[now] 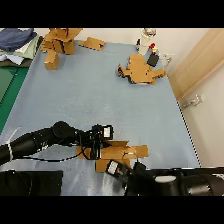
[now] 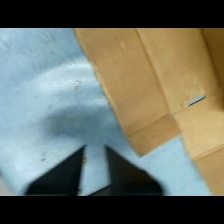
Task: Fold the box.
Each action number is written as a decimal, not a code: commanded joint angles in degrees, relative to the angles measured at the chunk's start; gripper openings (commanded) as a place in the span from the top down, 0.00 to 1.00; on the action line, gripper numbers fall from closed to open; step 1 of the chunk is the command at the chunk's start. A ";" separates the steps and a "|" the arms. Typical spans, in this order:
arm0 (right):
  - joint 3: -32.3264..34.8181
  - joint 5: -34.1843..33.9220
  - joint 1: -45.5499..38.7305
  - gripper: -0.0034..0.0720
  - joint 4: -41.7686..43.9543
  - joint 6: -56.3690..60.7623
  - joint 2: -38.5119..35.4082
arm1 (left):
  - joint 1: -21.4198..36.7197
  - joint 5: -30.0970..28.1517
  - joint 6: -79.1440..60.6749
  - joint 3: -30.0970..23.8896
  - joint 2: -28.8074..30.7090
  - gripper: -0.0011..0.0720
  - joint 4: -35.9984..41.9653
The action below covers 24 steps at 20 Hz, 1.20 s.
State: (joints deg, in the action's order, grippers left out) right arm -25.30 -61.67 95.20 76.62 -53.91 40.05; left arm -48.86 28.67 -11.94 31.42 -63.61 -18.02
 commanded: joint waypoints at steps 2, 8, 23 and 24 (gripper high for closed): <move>0.24 1.01 5.57 0.26 -12.33 0.57 7.39 | -0.09 0.17 0.00 0.07 -0.04 0.97 -0.02; 0.20 -0.48 5.57 0.28 -20.02 5.11 13.29 | -0.09 0.42 -0.02 0.07 -0.04 0.97 -0.02; -4.26 -9.64 5.57 0.27 -24.70 16.94 13.11 | -0.09 0.35 -0.02 0.07 -0.04 0.97 -0.02; -4.28 -9.68 5.57 0.27 -24.81 16.94 13.09 | -0.09 0.35 -0.02 0.07 -0.04 0.97 -0.02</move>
